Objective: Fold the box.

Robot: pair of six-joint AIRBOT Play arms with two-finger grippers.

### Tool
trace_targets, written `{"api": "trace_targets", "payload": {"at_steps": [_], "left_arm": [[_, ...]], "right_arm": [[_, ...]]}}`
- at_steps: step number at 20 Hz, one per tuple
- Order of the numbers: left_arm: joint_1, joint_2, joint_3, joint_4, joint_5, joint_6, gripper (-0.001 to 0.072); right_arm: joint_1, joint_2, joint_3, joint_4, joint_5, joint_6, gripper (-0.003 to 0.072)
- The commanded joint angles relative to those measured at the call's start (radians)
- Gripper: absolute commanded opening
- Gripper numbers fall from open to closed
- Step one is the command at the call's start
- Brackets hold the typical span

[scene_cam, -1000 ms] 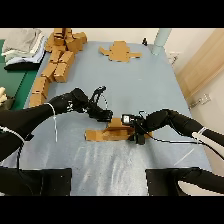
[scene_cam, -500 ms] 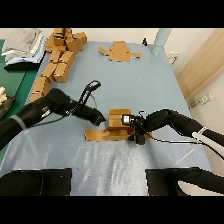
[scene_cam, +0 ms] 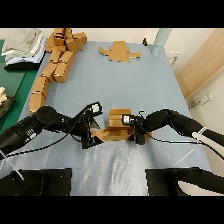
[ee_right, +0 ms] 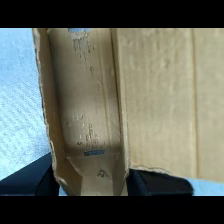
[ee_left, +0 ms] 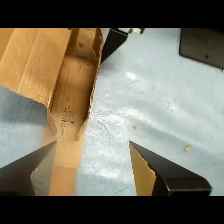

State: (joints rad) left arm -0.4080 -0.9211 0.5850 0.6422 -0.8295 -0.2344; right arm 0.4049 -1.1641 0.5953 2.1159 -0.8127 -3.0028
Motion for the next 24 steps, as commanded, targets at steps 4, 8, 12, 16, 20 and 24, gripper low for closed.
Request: {"api": "trace_targets", "payload": {"at_steps": [4,8,12,16,20,24], "left_arm": [[-0.016,-0.132,-0.002,0.004,0.109,0.145,0.0701],[-0.048,-0.205,0.047,-0.015,0.107,0.171,0.0701],[-0.054,-0.277,0.078,-0.023,0.114,0.194,0.0678],[-0.067,-0.315,0.102,-0.045,0.128,0.258,0.0272],[-0.071,-0.319,0.102,-0.044,0.179,0.274,0.0226],[-0.098,-0.319,0.103,-0.084,0.241,0.314,0.0225]], "right_arm": [[0.000,-0.001,0.000,0.000,0.000,0.000,0.0474],[0.000,-0.001,0.000,0.000,0.000,0.000,0.0474],[0.000,-0.002,0.000,0.000,0.000,0.000,0.0474],[0.000,-0.002,0.000,0.000,0.000,0.000,0.0474],[0.000,-0.002,0.000,0.000,0.000,0.000,0.0474],[0.000,-0.002,0.000,0.000,0.000,0.000,0.0473]]}}
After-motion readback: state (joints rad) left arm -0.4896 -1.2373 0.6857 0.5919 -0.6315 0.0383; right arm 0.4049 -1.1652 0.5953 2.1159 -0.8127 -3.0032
